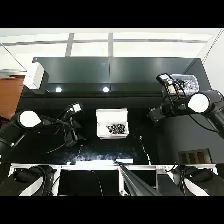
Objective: Fold the box and place the chain.
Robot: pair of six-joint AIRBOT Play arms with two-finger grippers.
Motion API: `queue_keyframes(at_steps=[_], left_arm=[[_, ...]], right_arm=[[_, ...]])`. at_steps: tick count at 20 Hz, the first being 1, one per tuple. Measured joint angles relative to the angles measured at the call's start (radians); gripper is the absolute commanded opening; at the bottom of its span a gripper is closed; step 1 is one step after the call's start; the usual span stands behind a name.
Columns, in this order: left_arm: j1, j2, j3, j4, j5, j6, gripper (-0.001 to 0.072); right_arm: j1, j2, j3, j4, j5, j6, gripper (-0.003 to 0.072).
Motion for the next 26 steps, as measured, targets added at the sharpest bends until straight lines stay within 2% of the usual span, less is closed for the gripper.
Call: queue_keyframes(at_steps=[4, 10, 18, 26], left_arm=[[-0.020, -0.090, -0.011, -0.123, 0.104, 0.283, 0.0707], [-0.033, -0.217, -0.014, -0.241, 0.153, 0.529, 0.0708], [-0.039, -0.297, -0.009, -0.365, 0.135, 0.637, 0.0708], [-0.044, -0.329, 0.017, -0.413, 0.130, 0.670, 0.0708]], right_arm=[[0.000, 0.000, -0.009, 0.010, -0.027, 0.013, 0.0712], [0.000, 0.000, -0.012, 0.040, -0.046, 0.018, 0.0712], [0.000, 0.000, -0.013, 0.050, -0.072, 0.018, 0.0711], [0.000, 0.000, -0.014, 0.052, -0.092, 0.018, 0.0711]])
